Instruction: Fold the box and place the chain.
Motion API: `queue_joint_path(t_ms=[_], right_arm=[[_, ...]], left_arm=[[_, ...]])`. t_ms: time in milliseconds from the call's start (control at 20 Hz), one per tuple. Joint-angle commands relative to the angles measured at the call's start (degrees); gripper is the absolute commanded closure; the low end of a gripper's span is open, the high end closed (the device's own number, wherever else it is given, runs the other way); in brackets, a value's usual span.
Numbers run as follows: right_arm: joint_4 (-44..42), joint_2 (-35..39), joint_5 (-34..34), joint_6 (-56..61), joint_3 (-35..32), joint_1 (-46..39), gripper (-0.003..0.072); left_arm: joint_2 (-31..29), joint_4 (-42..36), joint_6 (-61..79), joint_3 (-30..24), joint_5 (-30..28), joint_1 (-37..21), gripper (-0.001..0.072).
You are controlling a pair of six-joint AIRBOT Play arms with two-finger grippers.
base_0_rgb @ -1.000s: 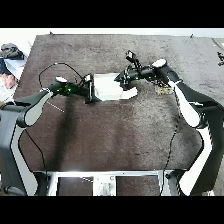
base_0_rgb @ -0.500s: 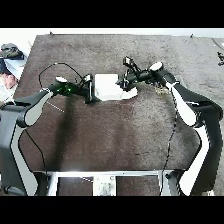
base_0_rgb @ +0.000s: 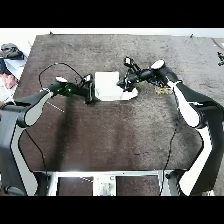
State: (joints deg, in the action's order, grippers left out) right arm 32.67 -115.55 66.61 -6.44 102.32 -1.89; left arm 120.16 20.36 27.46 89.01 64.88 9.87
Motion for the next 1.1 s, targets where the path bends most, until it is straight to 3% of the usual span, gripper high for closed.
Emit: queue_joint_path(t_ms=[0, 100, 150, 200, 250, 650, 1000, 1050], right_arm=[[-0.3, 4.7, 3.3, 0.2, 0.0, -1.8, 0.0704], [2.7, 6.9, 7.1, 0.2, 0.0, -3.0, 0.0673], [6.8, 7.4, 8.0, 0.2, 0.0, -3.1, 0.0469], [10.6, 7.5, 8.3, 0.3, 0.0, -3.1, 0.0186], [13.9, 7.1, 8.2, 0.5, -0.1, -3.0, 0.0097], [16.0, 0.6, 6.9, 0.0, -0.1, -1.8, 0.0093], [17.0, 0.3, 4.1, 0.0, -0.1, 1.2, 0.0100], [17.0, 0.3, 4.1, 0.0, -0.1, 1.3, 0.0167]], left_arm=[[0.0, 0.2, 0.0, 0.0, 0.2, 0.0, 0.0402], [0.0, 0.2, 0.0, 0.0, 0.2, 0.0, 0.0402], [0.0, 0.2, 0.0, 0.0, 0.2, 0.0, 0.0402], [0.0, 0.2, 0.0, 0.0, 0.2, 0.0, 0.0402], [0.0, 0.2, 0.0, 0.0, 0.2, 0.0, 0.0402], [0.0, 0.2, 0.0, 0.0, 0.2, 0.0, 0.0402], [0.0, 0.2, 0.0, 0.0, 0.2, 0.0, 0.0402], [0.0, 0.2, 0.0, 0.0, 0.2, 0.0, 0.0403]])
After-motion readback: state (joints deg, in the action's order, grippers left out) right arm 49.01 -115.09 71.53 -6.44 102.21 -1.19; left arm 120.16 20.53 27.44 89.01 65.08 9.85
